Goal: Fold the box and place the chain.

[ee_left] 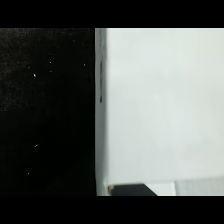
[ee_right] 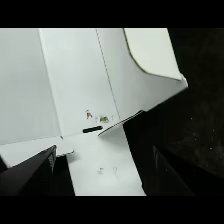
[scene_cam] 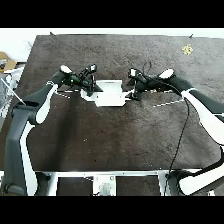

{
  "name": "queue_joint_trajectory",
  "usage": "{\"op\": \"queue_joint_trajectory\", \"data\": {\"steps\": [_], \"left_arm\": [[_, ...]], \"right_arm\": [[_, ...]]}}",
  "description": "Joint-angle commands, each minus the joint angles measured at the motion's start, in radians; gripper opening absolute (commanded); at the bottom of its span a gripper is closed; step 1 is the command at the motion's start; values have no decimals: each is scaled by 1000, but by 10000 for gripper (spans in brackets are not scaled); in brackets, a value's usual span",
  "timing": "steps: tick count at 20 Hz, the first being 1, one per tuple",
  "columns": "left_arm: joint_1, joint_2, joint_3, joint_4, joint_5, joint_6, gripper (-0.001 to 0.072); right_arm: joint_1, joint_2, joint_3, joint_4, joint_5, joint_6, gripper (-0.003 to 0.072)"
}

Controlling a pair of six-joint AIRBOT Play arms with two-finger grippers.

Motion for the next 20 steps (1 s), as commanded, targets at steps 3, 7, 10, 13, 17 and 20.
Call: {"op": "queue_joint_trajectory", "data": {"steps": [3,7,10,13,17,20], "left_arm": [[0,-1,0,0,0,0,11],[0,-1,0,0,0,0,11],[0,-1,0,0,0,0,11],[0,0,0,0,0,0,11],[0,-1,0,0,0,0,11],[0,-1,0,0,0,0,11]], "right_arm": [[26,87,-121,-55,-1,57,671],[101,60,-208,50,-148,-150,680],[121,31,-208,130,-227,-248,680],[121,-5,-208,125,-254,-270,680],[120,32,-206,165,-310,-275,679],[108,65,-180,182,-331,-277,679]]}}
